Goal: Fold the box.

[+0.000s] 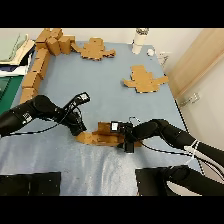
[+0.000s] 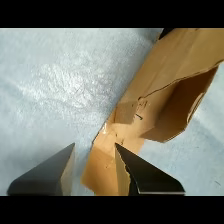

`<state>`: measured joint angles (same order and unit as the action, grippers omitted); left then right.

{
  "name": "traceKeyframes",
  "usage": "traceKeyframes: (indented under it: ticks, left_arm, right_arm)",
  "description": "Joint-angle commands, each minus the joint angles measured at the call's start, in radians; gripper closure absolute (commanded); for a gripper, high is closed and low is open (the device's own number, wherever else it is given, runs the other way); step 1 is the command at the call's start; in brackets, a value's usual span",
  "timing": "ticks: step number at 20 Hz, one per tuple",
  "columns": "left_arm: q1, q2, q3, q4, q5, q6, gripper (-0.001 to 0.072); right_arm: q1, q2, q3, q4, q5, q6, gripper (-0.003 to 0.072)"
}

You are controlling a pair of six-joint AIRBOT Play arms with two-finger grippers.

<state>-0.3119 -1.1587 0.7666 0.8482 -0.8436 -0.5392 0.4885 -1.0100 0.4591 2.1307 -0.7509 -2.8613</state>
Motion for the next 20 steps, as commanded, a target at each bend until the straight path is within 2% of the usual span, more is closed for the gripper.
traceKeyframes:
  ticks: [1,5,10,13,14,15,16,18,20]
  left_arm:
    - [0.037,0.005,0.001,0.017,-0.069,-0.063,0.0311]
    - [0.053,0.005,0.001,0.017,-0.099,-0.063,0.0311]
    - [0.053,0.005,0.001,0.016,-0.102,-0.064,0.0311]
    - [0.051,0.005,0.001,0.008,-0.158,-0.064,0.0313]
    - [0.051,0.005,0.001,0.002,-0.209,-0.078,0.0350]
    - [0.049,0.005,0.001,0.000,-0.277,-0.133,0.0561]
    - [0.045,0.004,0.001,0.000,-0.350,-0.174,0.0699]
    - [0.019,0.005,-0.003,-0.046,-0.458,-0.331,0.0699]
    - [-0.053,0.005,-0.018,-0.248,-0.488,-0.401,0.0700]
  right_arm:
    - [0.000,0.000,0.000,-0.003,-0.014,-0.003,0.0124]
    - [0.000,0.000,0.001,-0.002,-0.019,-0.135,0.0124]
    - [0.000,0.000,0.001,-0.003,-0.018,-0.140,0.0124]
    - [0.000,0.000,0.001,-0.002,-0.018,-0.140,0.0124]
    - [0.000,0.000,0.001,-0.002,-0.018,-0.140,0.0124]
    - [0.000,0.000,0.001,-0.002,-0.018,-0.140,0.0124]
    - [0.000,0.000,0.001,-0.002,-0.018,-0.140,0.0124]
    - [0.000,0.000,0.001,-0.002,-0.018,-0.140,0.0124]
    - [0.000,0.000,0.001,0.009,-0.018,-0.140,0.0124]
